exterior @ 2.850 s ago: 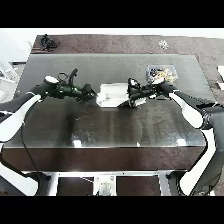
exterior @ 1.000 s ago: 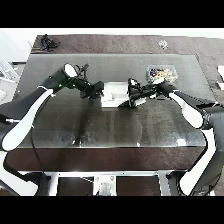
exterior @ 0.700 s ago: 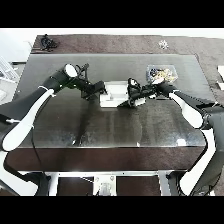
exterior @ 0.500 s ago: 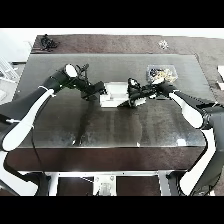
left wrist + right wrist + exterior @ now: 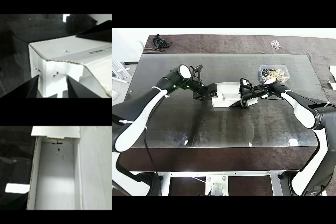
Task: Fold the box and place the chain.
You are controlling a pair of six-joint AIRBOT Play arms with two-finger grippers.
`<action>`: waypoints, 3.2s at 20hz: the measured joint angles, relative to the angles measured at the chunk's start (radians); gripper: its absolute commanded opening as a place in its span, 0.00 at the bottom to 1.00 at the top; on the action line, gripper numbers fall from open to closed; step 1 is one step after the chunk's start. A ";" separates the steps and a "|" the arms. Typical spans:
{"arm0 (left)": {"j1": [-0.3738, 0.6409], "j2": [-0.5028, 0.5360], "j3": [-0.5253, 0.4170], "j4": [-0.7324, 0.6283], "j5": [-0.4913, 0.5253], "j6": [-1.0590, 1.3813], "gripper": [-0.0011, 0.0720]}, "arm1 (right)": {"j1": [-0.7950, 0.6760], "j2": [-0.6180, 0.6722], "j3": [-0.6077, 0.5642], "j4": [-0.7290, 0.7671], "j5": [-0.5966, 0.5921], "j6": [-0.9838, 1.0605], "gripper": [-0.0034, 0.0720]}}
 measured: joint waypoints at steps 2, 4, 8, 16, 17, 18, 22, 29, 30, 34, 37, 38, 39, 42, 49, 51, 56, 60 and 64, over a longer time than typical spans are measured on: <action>-0.009 0.000 0.000 0.019 0.007 -0.006 0.61 | 0.000 0.000 0.000 0.000 0.000 0.000 0.81; -0.017 0.000 0.000 0.034 0.012 -0.010 0.61 | 0.000 0.000 0.000 -0.002 0.000 0.000 0.81; -0.023 -0.006 0.027 0.071 0.002 -0.023 0.61 | 0.000 0.000 0.000 0.000 0.000 0.000 0.81; -0.025 -0.010 0.070 0.108 -0.023 -0.050 0.61 | 0.000 0.000 0.000 0.000 0.000 0.000 0.81; -0.025 -0.011 0.071 0.109 -0.029 -0.053 0.61 | 0.000 0.000 0.000 0.000 0.000 0.000 0.81; -0.026 -0.011 0.071 0.111 -0.037 -0.055 0.61 | 0.000 0.000 0.000 0.000 0.000 0.000 0.81; -0.030 -0.011 0.072 0.114 -0.064 -0.066 0.61 | 0.000 0.000 0.000 0.000 0.000 0.000 0.81; -0.050 -0.048 0.085 0.123 -0.053 -0.091 0.61 | 0.000 0.000 0.000 -0.002 -0.002 -0.001 0.81; -0.052 -0.057 0.093 0.128 -0.051 -0.095 0.61 | 0.000 0.000 0.000 -0.002 -0.002 -0.001 0.81; -0.055 -0.079 0.109 0.143 -0.055 -0.109 0.61 | 0.000 0.000 0.000 -0.002 -0.002 -0.001 0.81; -0.056 -0.085 0.113 0.156 -0.060 -0.118 0.61 | 0.000 0.000 0.000 -0.001 -0.001 0.000 0.81; -0.056 -0.087 0.115 0.163 -0.064 -0.121 0.61 | 0.000 0.000 0.000 -0.001 -0.001 0.000 0.81; -0.056 -0.088 0.115 0.170 -0.066 -0.125 0.61 | 0.000 0.000 0.000 -0.001 0.000 0.000 0.81; -0.058 -0.090 0.132 0.223 -0.100 -0.138 0.61 | 0.002 0.000 0.000 0.001 0.002 0.001 0.81; -0.074 -0.092 0.158 0.253 -0.113 -0.153 0.61 | 0.000 0.000 0.000 0.000 0.000 0.001 0.81; -0.078 -0.101 0.164 0.258 -0.113 -0.154 0.61 | 0.000 0.000 0.000 0.000 0.000 0.001 0.81; -0.093 -0.158 0.259 0.286 -0.177 -0.172 0.61 | 0.000 0.000 0.000 0.000 0.000 0.001 0.81; -0.100 -0.212 0.341 0.326 -0.241 -0.196 0.61 | 0.000 0.000 0.000 0.000 0.000 0.000 0.81; -0.103 -0.236 0.380 0.357 -0.288 -0.215 0.60 | 0.000 0.000 0.000 0.000 0.000 0.000 0.81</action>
